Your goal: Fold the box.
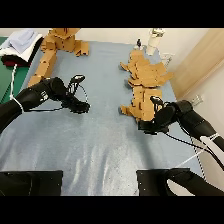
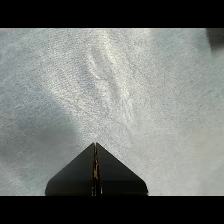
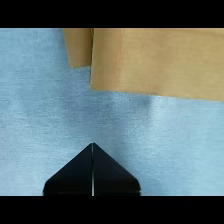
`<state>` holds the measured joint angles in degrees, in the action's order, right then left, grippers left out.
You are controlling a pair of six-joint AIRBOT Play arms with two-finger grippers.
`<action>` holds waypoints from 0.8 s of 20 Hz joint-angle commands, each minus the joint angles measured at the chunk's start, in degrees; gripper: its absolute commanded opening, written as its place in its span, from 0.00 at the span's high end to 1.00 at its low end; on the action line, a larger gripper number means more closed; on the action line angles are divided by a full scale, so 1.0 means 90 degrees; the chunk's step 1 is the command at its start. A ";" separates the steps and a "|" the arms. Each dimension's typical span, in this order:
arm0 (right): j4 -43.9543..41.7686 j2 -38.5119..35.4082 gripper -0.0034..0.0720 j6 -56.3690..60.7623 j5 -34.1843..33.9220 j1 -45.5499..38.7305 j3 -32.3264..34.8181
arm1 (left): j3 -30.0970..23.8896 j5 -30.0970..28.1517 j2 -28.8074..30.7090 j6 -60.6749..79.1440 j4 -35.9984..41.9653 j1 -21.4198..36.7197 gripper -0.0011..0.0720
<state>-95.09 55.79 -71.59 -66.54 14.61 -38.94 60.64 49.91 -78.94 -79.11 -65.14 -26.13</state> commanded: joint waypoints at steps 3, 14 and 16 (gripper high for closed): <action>0.0000 -0.0015 0.95 0.0056 0.0182 0.0078 0.0022 | 0.0002 0.0000 0.0000 0.0000 0.0000 0.0005 0.97; 0.2118 0.0930 0.39 -0.1209 0.0068 -0.3405 -0.2021 | 0.0002 -0.0002 0.0000 0.0000 0.0000 0.0005 0.97; 0.1875 0.1229 0.30 -0.1603 0.0413 -0.3966 -0.2055 | 0.0002 -0.0155 0.0000 0.0000 0.0000 0.0005 0.97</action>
<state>-78.02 63.31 -80.44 -66.22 -12.43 -54.96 60.64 49.67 -78.94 -79.11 -65.12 -26.15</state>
